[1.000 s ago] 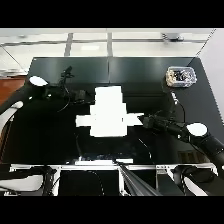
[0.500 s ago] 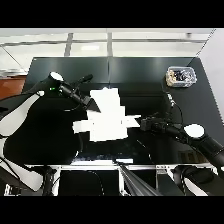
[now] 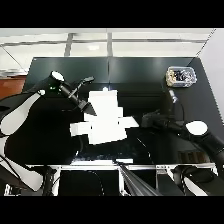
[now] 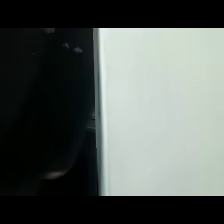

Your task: Fold the box and place the chain.

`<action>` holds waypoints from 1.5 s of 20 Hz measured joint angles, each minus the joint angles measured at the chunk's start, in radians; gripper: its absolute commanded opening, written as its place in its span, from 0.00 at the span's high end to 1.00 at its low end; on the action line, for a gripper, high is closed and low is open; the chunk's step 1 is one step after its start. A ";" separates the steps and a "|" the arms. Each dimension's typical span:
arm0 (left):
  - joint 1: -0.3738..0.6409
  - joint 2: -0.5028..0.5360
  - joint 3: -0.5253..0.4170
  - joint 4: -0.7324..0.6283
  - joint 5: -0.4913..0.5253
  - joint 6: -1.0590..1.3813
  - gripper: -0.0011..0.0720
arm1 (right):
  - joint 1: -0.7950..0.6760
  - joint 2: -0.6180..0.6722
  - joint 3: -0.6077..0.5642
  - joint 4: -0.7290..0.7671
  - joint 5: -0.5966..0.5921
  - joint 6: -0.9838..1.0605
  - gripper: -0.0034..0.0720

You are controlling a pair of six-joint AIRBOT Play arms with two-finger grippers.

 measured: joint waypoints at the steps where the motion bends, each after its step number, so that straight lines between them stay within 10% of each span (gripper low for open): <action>1: 0.000 0.020 -0.005 0.002 0.000 -0.001 0.96 | -0.039 0.000 0.045 -0.091 0.059 0.021 0.02; 11: -0.087 0.499 -0.461 -0.047 0.480 0.567 0.95 | -0.207 0.000 0.266 -0.573 0.346 0.076 0.02; 18: -0.209 0.449 -0.483 -0.036 0.747 0.798 0.95 | -0.045 -0.001 0.212 -0.561 0.339 -0.413 0.02; 30: -0.235 0.385 -0.462 -0.015 0.806 0.828 0.95 | 0.179 -0.194 0.158 -0.452 0.224 -0.837 0.02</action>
